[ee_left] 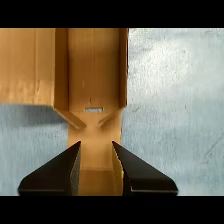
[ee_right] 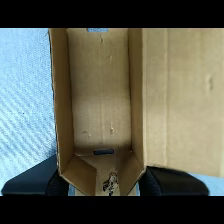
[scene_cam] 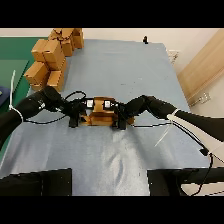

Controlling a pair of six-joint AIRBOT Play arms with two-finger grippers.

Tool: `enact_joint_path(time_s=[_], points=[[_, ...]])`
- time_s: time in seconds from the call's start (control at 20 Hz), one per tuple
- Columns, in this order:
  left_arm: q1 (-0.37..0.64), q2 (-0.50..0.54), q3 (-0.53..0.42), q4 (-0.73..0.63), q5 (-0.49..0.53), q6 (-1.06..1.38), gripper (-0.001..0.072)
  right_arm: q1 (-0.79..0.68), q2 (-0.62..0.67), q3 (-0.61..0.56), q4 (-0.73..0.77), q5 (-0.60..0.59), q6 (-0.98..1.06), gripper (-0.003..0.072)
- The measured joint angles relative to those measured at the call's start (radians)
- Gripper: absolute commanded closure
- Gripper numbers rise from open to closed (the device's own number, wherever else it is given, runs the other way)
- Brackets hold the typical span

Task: Fold the box.

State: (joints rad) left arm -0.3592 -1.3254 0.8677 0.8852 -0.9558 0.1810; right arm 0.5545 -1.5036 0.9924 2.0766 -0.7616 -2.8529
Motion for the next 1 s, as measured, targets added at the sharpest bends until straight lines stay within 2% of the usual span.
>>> enact_joint_path(time_s=[0.65,0.95,1.0], points=[[-0.049,-0.006,0.000,-0.093,0.030,0.006,0.0427,0.000,0.000,0.000,0.000,0.000,0.000,0.0679],[-0.097,-0.008,0.000,-0.111,0.121,0.007,0.0430,0.000,0.000,0.000,0.000,-0.001,0.001,0.0679],[-0.105,-0.008,0.000,-0.112,0.130,0.007,0.0616,0.000,0.000,0.000,0.000,-0.002,0.002,0.0679]])
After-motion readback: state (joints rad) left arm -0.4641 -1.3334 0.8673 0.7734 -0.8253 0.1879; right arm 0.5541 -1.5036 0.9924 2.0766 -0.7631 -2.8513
